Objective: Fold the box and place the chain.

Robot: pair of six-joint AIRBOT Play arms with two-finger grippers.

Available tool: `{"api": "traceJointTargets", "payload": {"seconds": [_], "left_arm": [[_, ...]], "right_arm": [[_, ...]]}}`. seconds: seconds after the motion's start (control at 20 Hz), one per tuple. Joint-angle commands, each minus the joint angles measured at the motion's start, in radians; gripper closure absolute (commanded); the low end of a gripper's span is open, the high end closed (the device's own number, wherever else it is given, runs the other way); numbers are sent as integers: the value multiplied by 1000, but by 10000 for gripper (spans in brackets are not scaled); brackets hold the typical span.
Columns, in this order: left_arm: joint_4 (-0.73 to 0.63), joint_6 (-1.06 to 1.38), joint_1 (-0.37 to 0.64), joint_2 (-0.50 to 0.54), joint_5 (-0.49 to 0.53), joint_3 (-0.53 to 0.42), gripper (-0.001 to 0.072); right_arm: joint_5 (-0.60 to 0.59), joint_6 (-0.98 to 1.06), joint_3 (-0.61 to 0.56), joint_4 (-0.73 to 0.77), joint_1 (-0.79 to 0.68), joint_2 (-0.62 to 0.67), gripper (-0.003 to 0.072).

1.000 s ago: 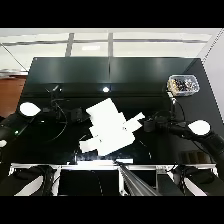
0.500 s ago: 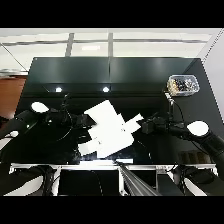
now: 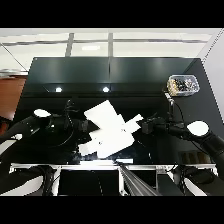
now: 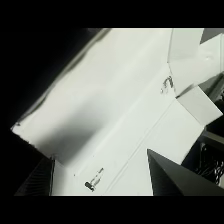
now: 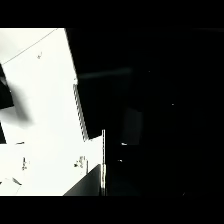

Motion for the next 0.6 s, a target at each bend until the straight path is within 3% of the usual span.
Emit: {"api": "traceJointTargets", "payload": {"seconds": [0.0, 0.2, 0.55], "left_arm": [[-66, 162, -1, -43, -80, -11, 10], [-147, 282, -1, -77, -119, -10, 12], [-115, 349, -1, -77, -124, -5, 36]], "right_arm": [[0, 1, 0, 1, 0, 1, 663], [12, 4, 0, 0, 0, 1, 663], [27, 4, 0, 0, 0, 1, 663]]}}
